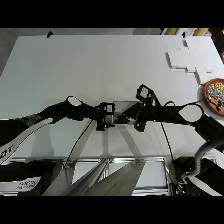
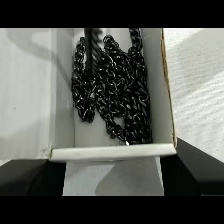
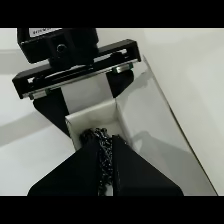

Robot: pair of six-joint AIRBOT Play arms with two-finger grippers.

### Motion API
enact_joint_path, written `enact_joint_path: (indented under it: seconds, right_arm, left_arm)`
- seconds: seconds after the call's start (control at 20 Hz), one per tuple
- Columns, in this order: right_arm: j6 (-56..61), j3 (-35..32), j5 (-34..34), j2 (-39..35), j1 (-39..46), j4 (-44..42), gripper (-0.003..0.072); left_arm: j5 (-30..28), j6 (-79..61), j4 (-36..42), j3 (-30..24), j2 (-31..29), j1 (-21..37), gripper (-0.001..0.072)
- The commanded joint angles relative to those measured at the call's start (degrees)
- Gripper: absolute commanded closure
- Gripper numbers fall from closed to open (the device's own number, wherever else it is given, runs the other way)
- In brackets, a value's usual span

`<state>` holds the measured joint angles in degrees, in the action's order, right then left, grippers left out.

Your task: Fold the box and place the chain.

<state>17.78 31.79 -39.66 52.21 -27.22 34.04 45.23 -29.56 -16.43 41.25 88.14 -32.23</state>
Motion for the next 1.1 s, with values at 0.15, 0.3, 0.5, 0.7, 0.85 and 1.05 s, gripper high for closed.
enact_joint_path:
  seconds: [0.15, 0.3, 0.5, 0.7, 0.85, 1.05]
  right_arm:
    - [0.3, 0.1, 3.0, 0.7, -2.1, 8.6, 0.0445]
    - [0.2, 0.1, -1.0, -2.0, 2.6, 12.0, 0.0448]
    - [-1.6, 0.1, -10.1, -4.2, 15.8, 18.4, 0.0451]
    - [-8.2, 0.0, -13.8, -2.5, 22.5, 24.7, 0.0449]
    - [-18.8, 0.0, -18.0, 1.2, 22.5, 23.6, 0.0449]
    - [-20.2, -0.3, -18.0, 5.6, 20.3, 23.8, 0.0446]
  left_arm:
    - [0.0, 0.0, 0.0, 0.0, 0.0, 0.0, 0.0700]
    - [0.0, 0.0, 0.0, 0.0, 0.0, 0.0, 0.0700]
    - [0.0, 0.0, 0.0, 0.0, 0.0, 0.0, 0.0700]
    - [0.0, 0.0, 0.0, 0.0, 0.0, 0.0, 0.0700]
    - [0.0, 0.0, 0.0, 0.0, 0.0, 0.0, 0.0700]
    - [0.0, 0.0, 0.0, 0.0, 0.0, 0.0, 0.0700]
